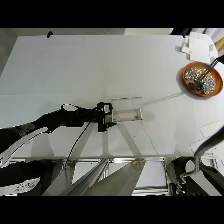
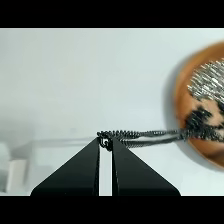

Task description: Fold the box and place the chain.

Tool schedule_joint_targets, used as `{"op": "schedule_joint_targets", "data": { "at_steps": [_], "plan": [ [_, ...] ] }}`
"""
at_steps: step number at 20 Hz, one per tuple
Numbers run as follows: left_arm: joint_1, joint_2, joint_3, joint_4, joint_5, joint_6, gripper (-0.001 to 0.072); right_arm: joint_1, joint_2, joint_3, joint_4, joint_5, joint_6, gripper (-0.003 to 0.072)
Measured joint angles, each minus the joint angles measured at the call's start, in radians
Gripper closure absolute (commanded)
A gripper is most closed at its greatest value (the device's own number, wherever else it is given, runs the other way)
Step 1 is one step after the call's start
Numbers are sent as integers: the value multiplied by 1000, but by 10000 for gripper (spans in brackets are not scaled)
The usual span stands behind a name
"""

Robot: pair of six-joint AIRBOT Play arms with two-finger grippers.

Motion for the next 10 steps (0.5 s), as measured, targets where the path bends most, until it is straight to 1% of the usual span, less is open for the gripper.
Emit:
{"op": "schedule_joint_targets", "data": {
  "at_steps": [5, 10],
  "plan": [
    [0, 0, 0, 0, 0, 0, 500, 164, 122, 0, 60, 66, -1, 669],
    [0, 0, 0, 0, 0, 0, 500, 398, 163, -13, 81, 70, 48, 669]
  ]
}}
